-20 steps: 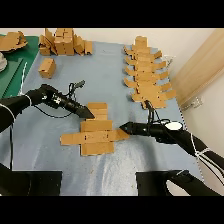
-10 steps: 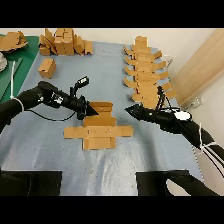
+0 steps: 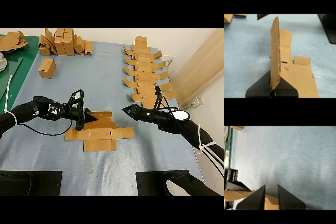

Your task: Fold the box.

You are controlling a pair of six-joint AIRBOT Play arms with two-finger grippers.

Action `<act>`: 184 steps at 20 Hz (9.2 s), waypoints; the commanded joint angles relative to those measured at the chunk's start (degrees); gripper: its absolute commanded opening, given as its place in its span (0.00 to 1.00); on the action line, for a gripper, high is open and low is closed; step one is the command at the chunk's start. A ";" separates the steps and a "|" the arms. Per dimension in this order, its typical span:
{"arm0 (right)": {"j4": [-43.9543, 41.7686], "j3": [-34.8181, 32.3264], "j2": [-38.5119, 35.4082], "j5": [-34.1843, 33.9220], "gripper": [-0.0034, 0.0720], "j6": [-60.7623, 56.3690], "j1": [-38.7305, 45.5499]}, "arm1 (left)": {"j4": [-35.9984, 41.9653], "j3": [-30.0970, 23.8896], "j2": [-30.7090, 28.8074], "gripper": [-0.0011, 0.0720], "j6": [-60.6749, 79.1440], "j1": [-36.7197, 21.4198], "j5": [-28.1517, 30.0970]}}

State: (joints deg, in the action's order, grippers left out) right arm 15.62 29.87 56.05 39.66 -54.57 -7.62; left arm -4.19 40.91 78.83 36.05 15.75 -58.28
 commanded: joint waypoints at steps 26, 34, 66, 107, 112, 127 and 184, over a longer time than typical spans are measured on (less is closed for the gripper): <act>0.13 0.04 -0.04 -1.22 0.35 -0.04 -2.14 | 4.33 2.97 -0.68 0.03 7.87 4.52 6.29; 0.11 0.04 -0.04 -1.22 0.35 -0.02 -2.14 | 3.72 1.09 -0.48 0.03 7.93 4.52 6.29; 2.23 0.04 -2.84 0.37 0.05 2.10 -2.75 | 2.51 -2.75 0.70 0.03 5.92 4.55 5.20; 85.85 -12.24 -23.89 0.74 0.50 -42.64 -54.53 | 2.56 -1.99 0.31 0.03 4.59 4.59 6.23; 92.35 -12.17 -14.01 -10.82 0.92 -30.36 -54.51 | 2.56 -1.99 0.31 0.03 4.59 4.59 6.23; 100.21 -10.78 -4.76 -15.15 0.92 -30.40 -54.49 | 2.56 -1.99 0.31 0.03 4.59 4.59 6.23; 29.33 8.22 7.69 5.92 1.00 57.42 -14.53 | 2.56 -1.99 0.31 0.03 4.59 4.59 6.21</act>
State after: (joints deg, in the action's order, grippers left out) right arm 52.88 34.81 59.83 36.97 -8.01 -25.78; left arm -1.61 38.87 79.15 40.62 20.29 -52.05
